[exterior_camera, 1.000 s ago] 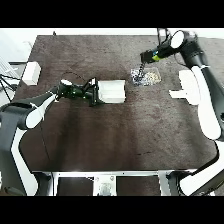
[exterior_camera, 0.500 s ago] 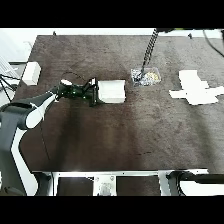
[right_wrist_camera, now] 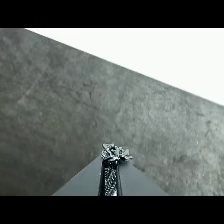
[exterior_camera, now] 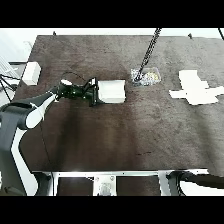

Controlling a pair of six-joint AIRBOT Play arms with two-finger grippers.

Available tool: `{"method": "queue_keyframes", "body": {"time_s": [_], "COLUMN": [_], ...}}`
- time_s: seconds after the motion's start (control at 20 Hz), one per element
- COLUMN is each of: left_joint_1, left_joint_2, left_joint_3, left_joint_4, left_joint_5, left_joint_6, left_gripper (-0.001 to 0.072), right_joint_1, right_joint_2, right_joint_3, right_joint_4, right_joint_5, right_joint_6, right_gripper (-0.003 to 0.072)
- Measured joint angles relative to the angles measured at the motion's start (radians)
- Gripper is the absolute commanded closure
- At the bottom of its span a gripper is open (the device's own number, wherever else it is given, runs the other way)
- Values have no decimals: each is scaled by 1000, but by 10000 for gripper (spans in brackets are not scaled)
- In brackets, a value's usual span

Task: Fold the box and place the chain.

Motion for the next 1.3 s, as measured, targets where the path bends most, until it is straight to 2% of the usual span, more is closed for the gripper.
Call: {"method": "queue_keyframes", "body": {"time_s": [0.5, 0.75, 0.95, 1.3], "left_joint_1": [0, 0, 0, 0], "left_joint_2": [0, 0, 0, 0], "left_joint_3": [0, 0, 0, 0], "left_joint_4": [0, 0, 0, 0], "left_joint_5": [0, 0, 0, 0], "left_joint_6": [0, 0, 0, 0], "left_gripper": [429, 429, 429, 429], "right_joint_1": [66, 141, 212, 285], "right_joint_2": [3, 3, 3, 2], "right_joint_3": [0, -10, -50, -216], "right_joint_4": [1, 9, 11, 49], "right_joint_5": [254, 340, 334, 133], "right_joint_6": [-14, -25, -32, -33], "right_gripper": [678, 678, 678, 679]}}
